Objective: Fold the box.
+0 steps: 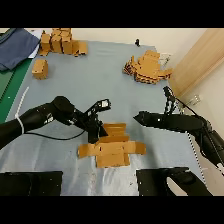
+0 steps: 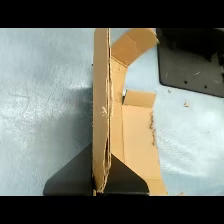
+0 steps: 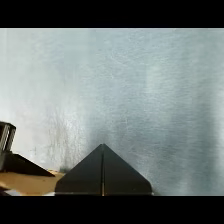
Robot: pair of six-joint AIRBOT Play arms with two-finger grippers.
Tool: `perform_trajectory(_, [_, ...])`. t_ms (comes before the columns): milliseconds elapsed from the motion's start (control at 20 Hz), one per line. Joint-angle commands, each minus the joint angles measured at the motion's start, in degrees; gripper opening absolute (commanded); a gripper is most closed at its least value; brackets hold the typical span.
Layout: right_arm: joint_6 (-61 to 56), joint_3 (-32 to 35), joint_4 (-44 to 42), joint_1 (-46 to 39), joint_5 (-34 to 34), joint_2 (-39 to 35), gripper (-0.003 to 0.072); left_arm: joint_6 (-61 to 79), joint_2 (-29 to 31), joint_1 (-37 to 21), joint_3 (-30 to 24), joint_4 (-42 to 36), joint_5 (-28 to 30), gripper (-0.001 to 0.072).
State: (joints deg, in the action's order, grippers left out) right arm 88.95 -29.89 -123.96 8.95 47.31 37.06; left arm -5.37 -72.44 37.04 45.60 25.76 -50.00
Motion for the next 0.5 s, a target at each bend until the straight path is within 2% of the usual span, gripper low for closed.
perform_trajectory(0, [-0.09,-0.15,0.17,-0.04,-0.61,0.02,0.0004,7.28,4.22,4.07,-5.92,-0.46,11.19,0.0012])
perform_trajectory(250, [-0.09,-0.15,0.13,-0.04,-1.25,0.02,0.0003,8.96,4.28,6.21,-8.98,-0.94,13.9,0.0013])
perform_trajectory(450, [-0.07,-0.15,0.15,-0.04,-1.36,0.04,0.0003,8.79,4.22,6.21,-9.73,-0.98,12.85,0.0013])
